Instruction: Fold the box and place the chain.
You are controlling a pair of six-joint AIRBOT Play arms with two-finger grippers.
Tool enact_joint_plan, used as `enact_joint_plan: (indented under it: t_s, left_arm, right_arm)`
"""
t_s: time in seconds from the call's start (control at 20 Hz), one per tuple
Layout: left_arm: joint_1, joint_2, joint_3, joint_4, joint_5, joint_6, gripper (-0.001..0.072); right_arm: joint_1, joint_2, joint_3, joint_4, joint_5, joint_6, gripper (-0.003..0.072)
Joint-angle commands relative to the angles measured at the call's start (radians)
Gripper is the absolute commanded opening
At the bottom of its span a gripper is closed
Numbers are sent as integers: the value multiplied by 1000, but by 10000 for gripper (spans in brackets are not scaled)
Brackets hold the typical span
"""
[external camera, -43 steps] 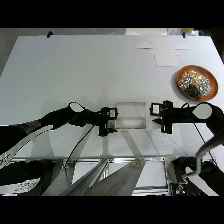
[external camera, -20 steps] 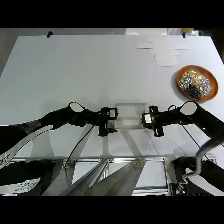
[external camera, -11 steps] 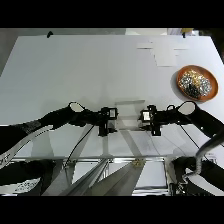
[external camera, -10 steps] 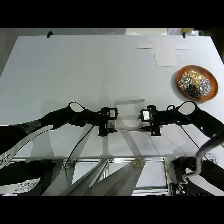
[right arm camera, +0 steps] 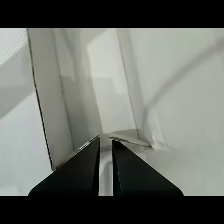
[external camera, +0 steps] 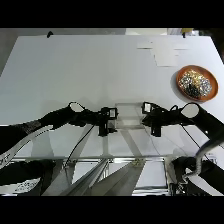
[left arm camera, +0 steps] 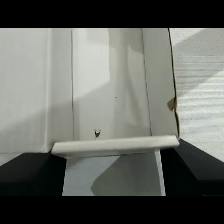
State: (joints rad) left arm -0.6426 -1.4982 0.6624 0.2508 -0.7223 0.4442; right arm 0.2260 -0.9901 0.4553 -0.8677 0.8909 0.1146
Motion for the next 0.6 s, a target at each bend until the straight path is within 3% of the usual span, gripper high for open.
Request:
enact_joint_plan:
  t_s: [0.0,0.05,0.1,0.3,0.45,0.5,0.55]
  left_arm:
    - [0,0,0,0,0,1,206]
    - [0,0,0,0,0,0,206]
    - [0,0,0,0,0,0,206]
    - [0,0,0,0,0,0,206]
    - [0,0,0,0,0,1,206]
    - [0,0,0,0,0,0,206]
    - [0,0,0,0,0,0,206]
  right_arm:
    - [0,90,-1,-136,-48,327,79]
    - [0,114,0,-161,-77,404,73]
    - [0,136,0,-196,-108,489,20]
    - [-55,165,0,-364,-194,909,19]
    - [-144,165,0,-388,-183,1053,20]
    - [-163,165,0,-390,-170,1054,36]
    - [-177,165,0,-393,-158,1046,120]
